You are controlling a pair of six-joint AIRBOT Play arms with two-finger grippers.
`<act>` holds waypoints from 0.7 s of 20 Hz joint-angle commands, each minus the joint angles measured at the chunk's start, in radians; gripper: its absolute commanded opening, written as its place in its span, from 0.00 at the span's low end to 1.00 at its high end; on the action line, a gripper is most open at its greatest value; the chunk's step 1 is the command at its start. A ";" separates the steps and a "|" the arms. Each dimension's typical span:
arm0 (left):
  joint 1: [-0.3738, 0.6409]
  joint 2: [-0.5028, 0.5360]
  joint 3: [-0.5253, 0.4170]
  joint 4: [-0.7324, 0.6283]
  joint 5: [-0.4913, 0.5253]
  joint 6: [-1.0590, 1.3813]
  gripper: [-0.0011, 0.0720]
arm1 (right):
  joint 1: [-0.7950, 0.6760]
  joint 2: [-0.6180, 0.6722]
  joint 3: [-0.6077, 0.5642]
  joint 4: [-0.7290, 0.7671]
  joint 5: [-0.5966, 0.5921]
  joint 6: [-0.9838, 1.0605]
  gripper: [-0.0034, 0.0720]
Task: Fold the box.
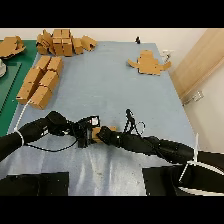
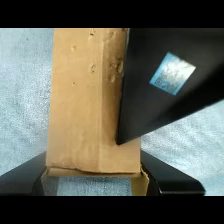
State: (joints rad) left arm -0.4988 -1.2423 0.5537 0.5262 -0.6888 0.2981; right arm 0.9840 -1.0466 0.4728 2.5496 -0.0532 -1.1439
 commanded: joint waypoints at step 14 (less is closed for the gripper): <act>0.000 0.001 0.000 0.000 0.000 0.000 0.49 | 0.001 -0.056 0.000 -0.026 -0.046 0.000 0.05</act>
State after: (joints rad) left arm -0.4988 -1.2423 0.5537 0.5262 -0.6884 0.2981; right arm 0.9840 -1.0874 0.4740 2.5298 -0.0906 -1.1435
